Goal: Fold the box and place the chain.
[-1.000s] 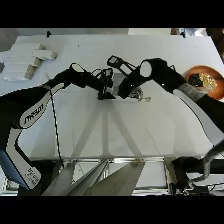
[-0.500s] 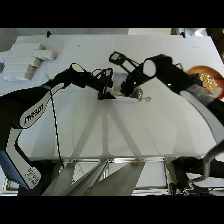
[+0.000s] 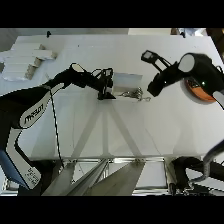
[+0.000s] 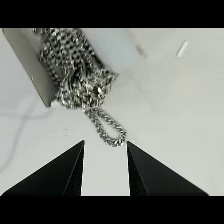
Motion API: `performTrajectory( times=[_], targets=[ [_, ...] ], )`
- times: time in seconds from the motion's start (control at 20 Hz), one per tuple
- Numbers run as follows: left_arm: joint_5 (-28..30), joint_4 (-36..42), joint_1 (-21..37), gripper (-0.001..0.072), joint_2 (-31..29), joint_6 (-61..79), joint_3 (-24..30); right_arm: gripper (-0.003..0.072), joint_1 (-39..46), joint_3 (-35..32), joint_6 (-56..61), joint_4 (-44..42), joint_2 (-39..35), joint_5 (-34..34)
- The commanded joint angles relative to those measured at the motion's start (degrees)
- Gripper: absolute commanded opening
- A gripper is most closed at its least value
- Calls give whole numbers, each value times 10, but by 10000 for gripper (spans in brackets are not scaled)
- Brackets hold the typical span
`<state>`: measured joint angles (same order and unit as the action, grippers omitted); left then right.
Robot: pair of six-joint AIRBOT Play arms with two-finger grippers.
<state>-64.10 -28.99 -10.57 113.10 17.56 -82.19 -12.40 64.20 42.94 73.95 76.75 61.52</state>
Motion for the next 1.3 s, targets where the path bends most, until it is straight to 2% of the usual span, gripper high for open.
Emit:
performTrajectory(
  times=[0.0,0.2,0.65,0.7,0.75,0.85,1.05,1.25],
  targets=[
    [0,0,0,396,0,0,0,290,27,-84,-212,-92,-4,-58],
    [0,0,0,396,0,0,0,291,26,-111,-226,-126,13,-131],
    [0,0,0,396,0,0,0,289,25,-111,-268,-218,95,-165],
    [0,0,0,396,0,0,0,244,24,-111,-268,-222,99,-169],
    [0,0,0,396,0,0,0,150,24,-111,-267,-222,100,-171],
    [0,0,0,396,0,0,0,12,24,-111,-264,-214,99,-172],
    [0,0,0,396,0,0,0,11,24,-111,-191,-157,86,-165],
    [0,0,0,396,0,0,0,11,22,-111,-172,-143,21,-153]
  ],
)
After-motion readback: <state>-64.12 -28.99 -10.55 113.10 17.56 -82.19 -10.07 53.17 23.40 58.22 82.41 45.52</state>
